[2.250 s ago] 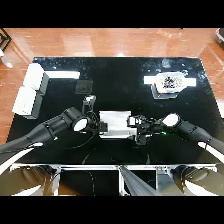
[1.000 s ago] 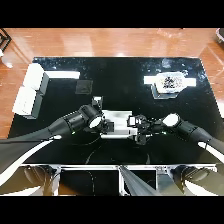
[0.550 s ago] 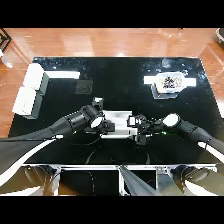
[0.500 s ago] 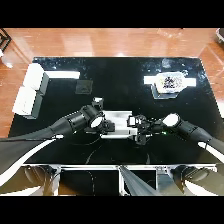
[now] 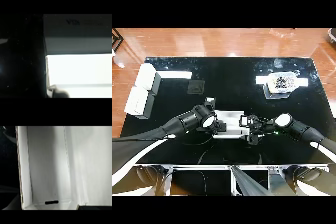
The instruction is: Fold the box and place the chain.
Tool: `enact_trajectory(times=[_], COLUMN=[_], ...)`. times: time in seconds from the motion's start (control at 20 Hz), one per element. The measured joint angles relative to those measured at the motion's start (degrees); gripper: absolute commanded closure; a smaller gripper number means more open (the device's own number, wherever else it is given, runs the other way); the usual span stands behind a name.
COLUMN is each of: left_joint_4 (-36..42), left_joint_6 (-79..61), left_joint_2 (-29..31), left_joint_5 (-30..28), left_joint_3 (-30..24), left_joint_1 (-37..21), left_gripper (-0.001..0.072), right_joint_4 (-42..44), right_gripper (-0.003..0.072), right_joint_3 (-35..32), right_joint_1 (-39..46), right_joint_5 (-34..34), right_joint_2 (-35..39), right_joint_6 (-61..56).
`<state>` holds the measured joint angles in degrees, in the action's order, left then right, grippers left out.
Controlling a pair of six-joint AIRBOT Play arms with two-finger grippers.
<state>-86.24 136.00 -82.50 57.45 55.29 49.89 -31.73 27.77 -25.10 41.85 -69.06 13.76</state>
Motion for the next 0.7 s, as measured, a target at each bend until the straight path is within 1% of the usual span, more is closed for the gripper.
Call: enact_trajectory(times=[0.1,0.15,0.2,0.25,0.35,0.4,0.45,0.7], left_joint_4=[0.07,0.09,0.15,0.39,0.66,1.09,1.18,-0.20], left_joint_6=[-0.22,-0.28,-0.44,-0.68,-0.66,-0.66,-0.66,-0.63], left_joint_2=[0.00,0.00,0.00,-0.02,-0.07,-0.07,-0.04,-0.04], left_joint_5=[0.00,0.02,0.02,0.17,0.63,0.66,1.22,3.02], left_joint_3=[0.00,0.00,0.00,0.04,0.39,0.72,1.07,2.10], left_joint_1=[0.00,0.00,0.00,0.00,0.00,0.00,0.00,0.00], left_gripper=[0.0675,0.0606,0.0491,0.0410,0.0266,0.0218,0.0205,0.0208], right_joint_4=[0.00,0.00,-0.02,-0.07,-0.15,-0.04,-0.04,-0.04], right_gripper=[0.0228,0.0228,0.0228,0.0228,0.0228,0.0228,0.0229,0.0228], right_joint_3=[0.02,0.00,0.00,0.02,0.00,0.00,0.02,0.00], right_joint_1=[0.00,0.00,0.00,0.00,0.00,0.00,0.00,0.00], right_joint_5=[0.00,-0.02,-0.02,-0.20,-0.15,-0.26,-0.24,-0.17], right_joint_2=[0.00,0.00,0.00,0.00,0.00,0.00,0.00,0.00], right_joint_6=[0.02,0.02,0.04,0.20,0.31,0.22,0.22,0.17])
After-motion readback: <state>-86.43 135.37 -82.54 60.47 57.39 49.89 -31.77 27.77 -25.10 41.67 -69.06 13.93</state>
